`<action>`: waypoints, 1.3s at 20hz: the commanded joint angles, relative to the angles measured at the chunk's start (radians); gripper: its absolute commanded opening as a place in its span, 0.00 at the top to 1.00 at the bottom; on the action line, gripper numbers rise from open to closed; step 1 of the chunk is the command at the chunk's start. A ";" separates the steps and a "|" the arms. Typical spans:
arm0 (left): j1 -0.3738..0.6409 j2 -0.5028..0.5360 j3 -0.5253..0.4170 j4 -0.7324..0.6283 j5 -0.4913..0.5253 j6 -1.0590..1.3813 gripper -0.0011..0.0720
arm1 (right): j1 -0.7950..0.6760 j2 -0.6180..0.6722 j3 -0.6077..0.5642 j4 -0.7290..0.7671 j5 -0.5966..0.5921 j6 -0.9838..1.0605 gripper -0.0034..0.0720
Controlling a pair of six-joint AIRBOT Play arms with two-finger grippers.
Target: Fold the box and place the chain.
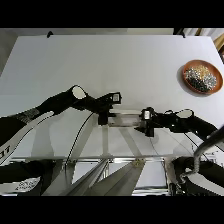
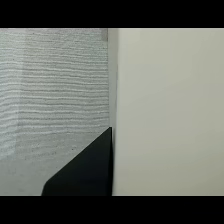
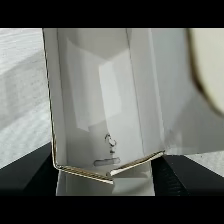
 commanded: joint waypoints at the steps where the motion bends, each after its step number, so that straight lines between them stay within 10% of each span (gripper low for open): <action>1: 0.000 0.001 0.000 0.000 0.000 0.000 0.97 | -0.001 0.000 0.000 -0.001 -0.021 0.001 0.27; 6: 0.000 0.001 0.000 0.000 0.000 0.000 0.97 | -0.001 0.000 0.000 0.000 -0.024 0.000 0.37; 14: 0.000 0.001 0.000 0.000 0.000 0.000 0.97 | -0.001 0.003 0.008 0.065 0.029 -0.006 0.02; 26: 0.000 0.001 0.000 0.000 0.000 0.000 0.97 | -0.023 -0.068 0.033 0.070 0.082 -0.007 0.09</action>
